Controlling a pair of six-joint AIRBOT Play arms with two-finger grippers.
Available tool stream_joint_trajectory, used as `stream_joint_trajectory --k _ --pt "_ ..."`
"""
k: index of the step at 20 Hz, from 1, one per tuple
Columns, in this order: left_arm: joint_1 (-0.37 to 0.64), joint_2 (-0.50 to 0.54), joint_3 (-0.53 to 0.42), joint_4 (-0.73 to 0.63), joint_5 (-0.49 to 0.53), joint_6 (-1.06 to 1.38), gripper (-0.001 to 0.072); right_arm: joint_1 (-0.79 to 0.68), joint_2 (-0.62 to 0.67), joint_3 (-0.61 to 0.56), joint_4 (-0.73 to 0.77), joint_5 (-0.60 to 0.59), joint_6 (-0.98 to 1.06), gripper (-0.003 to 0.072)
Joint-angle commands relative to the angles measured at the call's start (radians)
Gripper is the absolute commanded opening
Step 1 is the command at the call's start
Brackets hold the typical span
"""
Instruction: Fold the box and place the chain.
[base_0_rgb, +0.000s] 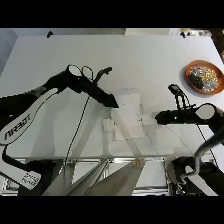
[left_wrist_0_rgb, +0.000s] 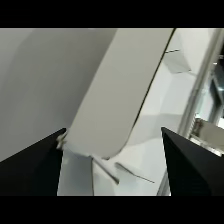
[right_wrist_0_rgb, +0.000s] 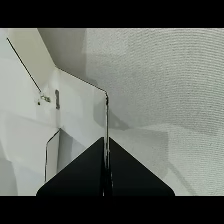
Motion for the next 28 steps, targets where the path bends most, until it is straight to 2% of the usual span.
stream_joint_trajectory --k 1,3,5,6,7,9,14,17,21,25,28 --pt "-0.027 -0.06 0.0 -0.085 -0.058 0.098 0.0634 0.001 0.001 -0.001 0.001 0.001 0.0 0.002" --pt "-0.042 -0.072 0.0 -0.076 -0.055 0.119 0.0612 0.001 0.001 -0.001 0.001 0.0 0.0 0.002" --pt "-0.044 -0.072 0.0 -0.056 -0.05 0.118 0.0306 0.001 0.001 -0.001 0.001 0.001 0.0 0.002" --pt "-0.043 -0.072 0.0 -0.039 -0.053 0.118 0.0244 0.001 0.001 -0.001 0.001 0.001 0.0 0.002" --pt "-0.043 -0.072 0.0 -0.018 -0.057 0.118 0.0232 0.001 0.001 -0.001 0.001 0.001 0.0 0.002" --pt "-0.043 -0.071 0.0 0.016 -0.058 0.123 -0.0002 0.001 0.001 -0.001 0.001 0.001 0.0 0.002" --pt "-0.046 -0.056 0.001 0.029 -0.043 0.169 0.0001 0.001 0.001 -0.001 0.032 0.008 -0.002 0.0035" --pt "-0.057 -0.003 0.004 0.05 -0.006 0.224 0.0001 0.001 0.003 0.012 0.034 0.024 -0.003 0.033" --pt "-0.084 0.134 0.004 0.103 0.042 0.364 0.0001 0.001 0.04 0.109 0.033 0.142 -0.003 0.0345" --pt "-0.145 0.323 -0.024 0.229 0.018 0.32 -0.0008 0.001 0.169 0.197 0.033 0.277 -0.002 0.0345" --pt "-0.216 0.494 -0.166 0.322 0.192 0.336 -0.0006 0.001 0.329 0.203 0.034 0.343 -0.002 0.0345"
